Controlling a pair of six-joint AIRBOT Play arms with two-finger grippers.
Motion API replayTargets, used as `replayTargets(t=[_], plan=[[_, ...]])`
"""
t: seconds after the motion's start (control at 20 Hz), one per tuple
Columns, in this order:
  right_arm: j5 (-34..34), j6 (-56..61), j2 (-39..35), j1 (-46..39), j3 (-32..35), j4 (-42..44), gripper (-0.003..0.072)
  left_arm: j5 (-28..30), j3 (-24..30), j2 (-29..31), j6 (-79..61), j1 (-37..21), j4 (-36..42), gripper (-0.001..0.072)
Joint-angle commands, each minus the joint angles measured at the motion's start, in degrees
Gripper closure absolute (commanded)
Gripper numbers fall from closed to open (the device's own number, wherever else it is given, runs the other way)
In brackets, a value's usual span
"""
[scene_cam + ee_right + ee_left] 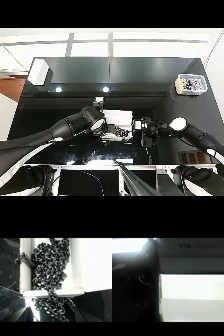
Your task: Fold the box and place the chain.
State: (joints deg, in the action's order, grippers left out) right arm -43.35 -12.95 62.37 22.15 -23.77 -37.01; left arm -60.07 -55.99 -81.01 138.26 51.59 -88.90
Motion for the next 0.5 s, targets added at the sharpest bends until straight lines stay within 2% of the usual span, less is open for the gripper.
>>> replayTargets(t=[0.0, 0.45], plan=[[0.24, -0.79, 0.31, 0.07, 0.00, 0.42, -0.0015, 0.00, 0.02, 0.04, 0.00, 0.02, -0.02, 0.0684], [1.44, -0.72, 2.45, 0.07, 0.00, 0.59, -0.0013, 0.02, 0.02, 0.04, 0.00, 0.02, -0.02, 0.0684]])
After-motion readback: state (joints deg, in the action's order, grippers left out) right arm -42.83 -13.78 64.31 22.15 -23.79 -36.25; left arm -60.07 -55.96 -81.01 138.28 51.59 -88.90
